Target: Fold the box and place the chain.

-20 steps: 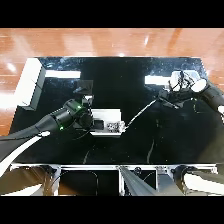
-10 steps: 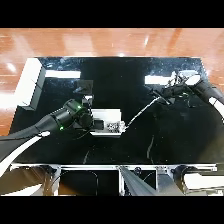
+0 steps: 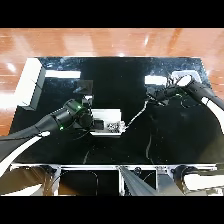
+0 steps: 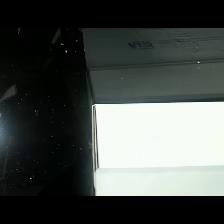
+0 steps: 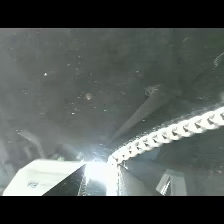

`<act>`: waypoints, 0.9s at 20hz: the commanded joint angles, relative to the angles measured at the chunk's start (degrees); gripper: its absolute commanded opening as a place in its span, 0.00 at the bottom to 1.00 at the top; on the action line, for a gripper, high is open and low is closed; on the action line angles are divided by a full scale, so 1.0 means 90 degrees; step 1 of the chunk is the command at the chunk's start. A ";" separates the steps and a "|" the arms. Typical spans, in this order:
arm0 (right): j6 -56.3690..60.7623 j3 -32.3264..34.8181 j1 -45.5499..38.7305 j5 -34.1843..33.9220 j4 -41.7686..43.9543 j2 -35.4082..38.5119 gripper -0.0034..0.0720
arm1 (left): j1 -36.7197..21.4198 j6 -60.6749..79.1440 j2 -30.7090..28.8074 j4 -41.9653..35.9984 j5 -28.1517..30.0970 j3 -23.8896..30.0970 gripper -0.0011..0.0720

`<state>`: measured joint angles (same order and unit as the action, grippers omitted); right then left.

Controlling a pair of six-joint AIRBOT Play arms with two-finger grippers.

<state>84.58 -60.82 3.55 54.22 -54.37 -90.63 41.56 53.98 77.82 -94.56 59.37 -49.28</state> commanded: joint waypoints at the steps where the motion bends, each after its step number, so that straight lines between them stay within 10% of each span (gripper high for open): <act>1: -0.0078 -0.0005 0.0117 0.0029 0.0019 0.0000 0.37 | -0.0002 0.0002 0.0000 0.0000 -0.0007 -0.0002 0.05; 18: -0.0070 -0.0005 0.0253 -0.0073 -0.0070 -0.0032 0.37 | -0.0002 0.0002 0.0000 0.0000 -0.0121 -0.0002 0.05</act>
